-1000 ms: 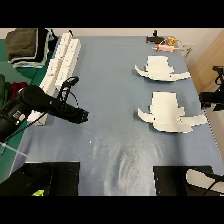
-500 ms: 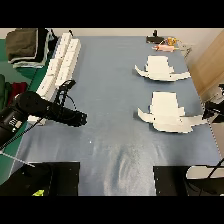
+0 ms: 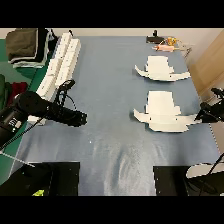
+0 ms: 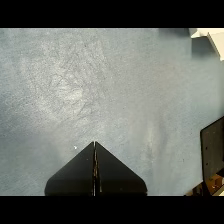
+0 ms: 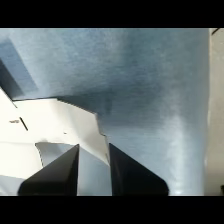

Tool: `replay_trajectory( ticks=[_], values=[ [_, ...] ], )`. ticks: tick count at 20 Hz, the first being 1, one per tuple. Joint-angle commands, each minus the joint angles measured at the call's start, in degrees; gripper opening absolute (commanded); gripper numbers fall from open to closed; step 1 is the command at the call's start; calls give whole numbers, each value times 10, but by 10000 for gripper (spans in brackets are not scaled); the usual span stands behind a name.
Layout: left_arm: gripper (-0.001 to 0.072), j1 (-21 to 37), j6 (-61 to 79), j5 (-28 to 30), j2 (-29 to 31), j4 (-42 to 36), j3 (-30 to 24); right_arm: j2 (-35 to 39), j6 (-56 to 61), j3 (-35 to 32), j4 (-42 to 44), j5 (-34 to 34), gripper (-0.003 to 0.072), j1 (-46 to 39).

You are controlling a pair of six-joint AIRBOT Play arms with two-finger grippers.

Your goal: Fold the box.

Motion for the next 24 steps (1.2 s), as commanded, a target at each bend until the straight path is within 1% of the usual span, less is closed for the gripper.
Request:
replay_trajectory(
  ticks=[1, 3, 4, 5, 6, 8, 9, 11, 14, 16, 17, 18, 20, 21, 22, 23, 24],
  values=[
    [15, 0, 0, 0, 1, 0, 0, -6, -36, 14, 62, 17, 263, 0],
    [15, 0, 0, 0, 1, 0, 0, -6, -46, 21, 82, 21, 264, 0],
    [15, 0, 0, -1, 1, 0, 0, -6, -46, 22, 81, 21, 278, 0],
    [15, 0, 0, -2, 1, 0, 0, -6, -46, 22, 67, 18, 336, 0],
    [15, 0, 0, -1, 1, 0, 0, -6, -43, 22, 45, 8, 369, 0],
    [15, 0, 0, -2, 1, 0, 0, -10, -44, 22, 21, -9, 369, -1],
    [15, 0, 0, -2, 1, 0, 0, -16, -45, 23, 25, -14, 369, -2],
    [15, 0, 0, -2, 1, 0, 0, -38, -50, 35, 54, -8, 369, -7],
    [15, 0, 0, -1, 1, 0, 0, -72, -66, 56, 111, 37, 364, -14],
    [15, 0, -1, -1, 1, 0, 0, -85, -88, 59, 153, 58, 362, -14],
    [14, 0, -1, -1, 1, -2, 0, -88, -96, 59, 166, 66, 342, -14],
    [14, 0, -1, -1, 1, -2, 0, -90, -101, 59, 175, 74, 265, -13],
    [15, 0, 0, -1, 0, -2, 0, -92, -105, 59, 186, 85, 261, -14],
    [15, 0, 0, 0, 1, -2, 0, -92, -105, 59, 188, 87, 243, -14],
    [15, 0, 0, 0, 1, -2, 0, -92, -105, 59, 191, 96, 156, -13],
    [15, 0, 0, 0, 1, -3, 0, -92, -105, 57, 201, 105, 135, -13],
    [15, 0, 2, 1, 0, -4, 0, -92, -105, 57, 219, 118, 8, -11]
  ],
)
